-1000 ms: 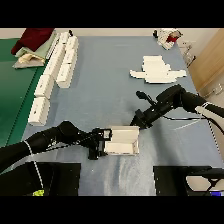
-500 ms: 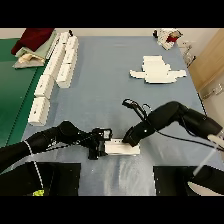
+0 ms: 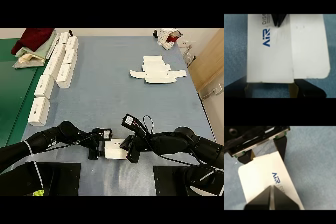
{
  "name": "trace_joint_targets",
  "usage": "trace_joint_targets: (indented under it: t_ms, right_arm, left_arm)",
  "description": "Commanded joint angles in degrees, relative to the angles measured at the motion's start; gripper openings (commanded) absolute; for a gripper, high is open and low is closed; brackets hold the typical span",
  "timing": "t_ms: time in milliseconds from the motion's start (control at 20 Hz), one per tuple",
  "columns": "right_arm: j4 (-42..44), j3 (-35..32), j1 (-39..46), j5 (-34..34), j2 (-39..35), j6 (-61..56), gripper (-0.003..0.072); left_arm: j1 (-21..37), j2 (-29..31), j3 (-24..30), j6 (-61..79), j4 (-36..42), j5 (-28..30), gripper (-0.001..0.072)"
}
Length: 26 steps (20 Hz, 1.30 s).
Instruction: Fold the box.
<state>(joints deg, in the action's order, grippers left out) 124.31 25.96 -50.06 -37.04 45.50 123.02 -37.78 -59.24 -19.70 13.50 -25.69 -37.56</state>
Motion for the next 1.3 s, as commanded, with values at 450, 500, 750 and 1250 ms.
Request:
trace_joint_targets:
  t_ms: [450,500,750,1250]
  right_arm:
    - [-31.63,7.04,-13.09,-8.63,-0.55,-13.03,0.0484]
    - [-40.00,7.04,-16.72,-8.57,-0.42,-20.24,0.0484]
    - [-51.89,6.93,-23.65,-7.58,3.45,-31.52,0.0485]
    - [-50.75,7.06,-23.65,-5.66,4.79,-29.46,0.0313]
  left_arm:
    - [0.00,-0.02,-0.02,0.00,0.00,0.00,0.0522]
    - [0.00,-0.02,0.00,0.00,0.00,0.02,0.0522]
    - [0.00,-0.02,0.00,0.00,0.00,0.02,0.0522]
    - [-0.02,-0.02,0.00,0.00,0.00,0.00,0.0522]
